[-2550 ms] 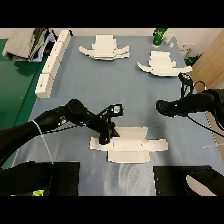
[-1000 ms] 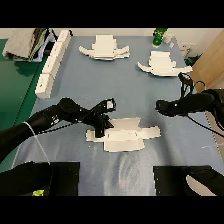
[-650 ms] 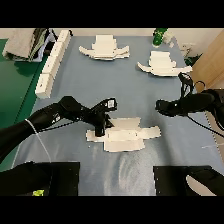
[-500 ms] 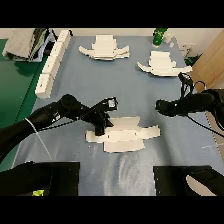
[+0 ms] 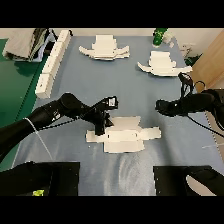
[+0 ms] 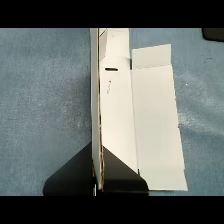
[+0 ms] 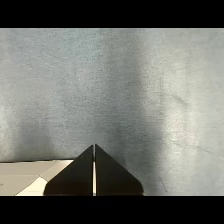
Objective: Fold the box.
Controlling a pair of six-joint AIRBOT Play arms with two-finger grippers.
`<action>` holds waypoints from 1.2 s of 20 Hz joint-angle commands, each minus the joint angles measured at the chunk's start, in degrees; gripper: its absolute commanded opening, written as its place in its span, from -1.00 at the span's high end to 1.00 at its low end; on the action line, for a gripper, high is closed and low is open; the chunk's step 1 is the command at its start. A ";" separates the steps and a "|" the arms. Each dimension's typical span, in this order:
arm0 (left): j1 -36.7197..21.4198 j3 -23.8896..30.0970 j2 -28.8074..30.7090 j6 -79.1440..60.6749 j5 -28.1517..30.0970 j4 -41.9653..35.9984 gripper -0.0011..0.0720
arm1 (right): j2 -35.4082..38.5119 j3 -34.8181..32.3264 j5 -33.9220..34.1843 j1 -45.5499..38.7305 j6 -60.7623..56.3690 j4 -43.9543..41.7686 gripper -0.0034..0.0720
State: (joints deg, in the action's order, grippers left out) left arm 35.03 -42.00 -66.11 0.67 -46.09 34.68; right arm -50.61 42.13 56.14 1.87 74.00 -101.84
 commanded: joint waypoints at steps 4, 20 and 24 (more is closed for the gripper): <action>0.02 -0.07 -0.79 -0.98 -0.66 -0.20 0.93 | -0.04 -0.02 -0.02 0.02 -0.02 0.00 0.87; 0.00 1.16 -1.09 -0.61 -2.95 -0.35 0.93 | -0.04 -0.02 0.09 0.04 -0.04 -1.05 0.87; -0.02 1.33 -1.05 -0.63 -1.22 -0.11 0.93 | -0.04 -0.02 0.48 0.02 -0.02 -1.07 0.87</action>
